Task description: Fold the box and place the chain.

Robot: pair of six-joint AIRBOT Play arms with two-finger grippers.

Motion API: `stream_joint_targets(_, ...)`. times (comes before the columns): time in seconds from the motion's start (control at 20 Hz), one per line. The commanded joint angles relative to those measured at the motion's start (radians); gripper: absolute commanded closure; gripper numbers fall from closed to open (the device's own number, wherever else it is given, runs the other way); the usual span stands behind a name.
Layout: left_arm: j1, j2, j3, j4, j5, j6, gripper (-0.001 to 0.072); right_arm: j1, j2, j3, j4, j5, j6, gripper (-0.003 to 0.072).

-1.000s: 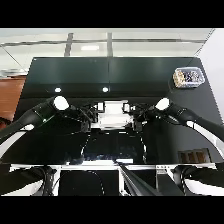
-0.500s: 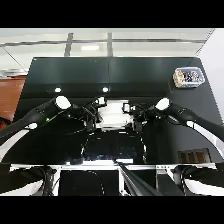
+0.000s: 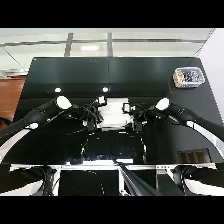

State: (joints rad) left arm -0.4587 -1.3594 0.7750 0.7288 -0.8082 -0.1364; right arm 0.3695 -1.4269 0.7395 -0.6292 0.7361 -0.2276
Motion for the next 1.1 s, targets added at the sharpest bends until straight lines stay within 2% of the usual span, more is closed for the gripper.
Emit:
stream_joint_targets(0.0,-0.001,0.000,-0.002,0.014,-0.010,-0.004,0.0341,0.001,-0.001,0.000,0.000,0.000,0.000,0.0611)
stream_joint_targets(0.05,0.004,0.003,0.003,0.026,-0.018,-0.028,0.0610,0.001,-0.001,0.000,0.001,0.000,0.000,0.0611)
stream_joint_targets(0.1,0.009,0.010,0.013,0.054,-0.044,-0.031,0.0686,0.001,-0.001,0.000,0.000,0.000,0.000,0.0610)
stream_joint_targets(0.2,0.028,0.051,0.021,0.098,-0.057,-0.113,0.0686,0.001,-0.001,0.000,0.000,0.000,0.000,0.0611)
stream_joint_targets(0.35,0.093,0.181,0.022,0.217,-0.060,-0.315,0.0687,0.001,-0.001,0.000,0.000,0.000,0.000,0.0611)
stream_joint_targets(0.5,0.217,0.289,0.020,0.439,-0.088,-0.759,0.0686,0.001,-0.001,0.000,0.000,0.000,0.000,0.0610)
stream_joint_targets(0.6,0.320,0.294,-0.010,0.574,-0.138,-1.057,0.0686,0.001,-0.001,0.000,0.000,0.000,0.000,0.0611)
stream_joint_targets(0.65,0.371,0.287,-0.039,0.587,-0.150,-1.182,0.0686,0.001,-0.001,0.000,0.000,0.000,0.000,0.0610)
stream_joint_targets(0.7,0.431,0.274,-0.066,0.552,-0.175,-1.349,0.0685,0.001,-0.001,0.000,0.000,0.000,0.000,0.0611)
stream_joint_targets(0.75,0.491,0.251,-0.090,0.454,-0.214,-1.413,0.0684,0.001,-0.001,0.000,0.000,0.000,0.000,0.0611)
stream_joint_targets(0.9,0.613,0.135,-0.168,-0.012,-0.317,-1.139,0.0686,0.001,-0.001,0.000,0.000,0.000,0.000,0.0611)
stream_joint_targets(0.95,0.615,0.098,-0.180,-0.082,-0.315,-1.099,0.0687,0.001,-0.001,0.000,0.000,0.000,0.000,0.0611)
stream_joint_targets(1.05,0.570,0.027,-0.180,-0.094,-0.276,-1.093,0.0687,0.001,-0.001,0.000,0.000,0.000,0.000,0.0611)
